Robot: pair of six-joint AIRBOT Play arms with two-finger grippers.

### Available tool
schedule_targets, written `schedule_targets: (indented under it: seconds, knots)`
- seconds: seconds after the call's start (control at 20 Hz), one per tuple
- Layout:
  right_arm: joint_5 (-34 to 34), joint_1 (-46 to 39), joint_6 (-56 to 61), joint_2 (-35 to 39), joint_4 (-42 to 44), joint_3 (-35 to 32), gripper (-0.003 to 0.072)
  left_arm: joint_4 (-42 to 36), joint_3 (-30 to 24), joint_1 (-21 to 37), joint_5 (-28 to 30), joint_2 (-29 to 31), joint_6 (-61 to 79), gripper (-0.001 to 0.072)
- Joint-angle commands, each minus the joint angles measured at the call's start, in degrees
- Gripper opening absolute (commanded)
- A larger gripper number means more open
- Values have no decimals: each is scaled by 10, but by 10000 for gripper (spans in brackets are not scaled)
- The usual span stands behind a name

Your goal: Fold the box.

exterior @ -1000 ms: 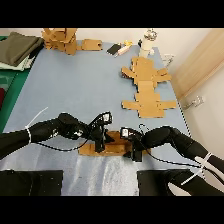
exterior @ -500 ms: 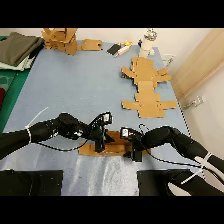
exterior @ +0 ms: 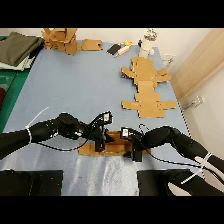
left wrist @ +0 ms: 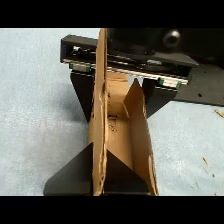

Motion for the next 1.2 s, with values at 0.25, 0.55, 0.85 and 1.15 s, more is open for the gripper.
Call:
schedule_targets:
  seconds: [0.25, 0.55, 0.85, 1.15]
  knots:
    - [0, 1, 0, -1, 1, 0, 565, -17, 1, -2, 5, 0, 0, 11]
    - [0, 1, 0, -1, 0, 0, 520, -17, 1, -2, -16, 0, 0, 11]
    - [0, 1, 0, -1, 0, 0, 495, -17, 1, -2, -19, 0, 0, 12]
    - [-1, 0, 0, -1, 0, 0, 495, -17, 1, 0, -17, 0, 0, 12]
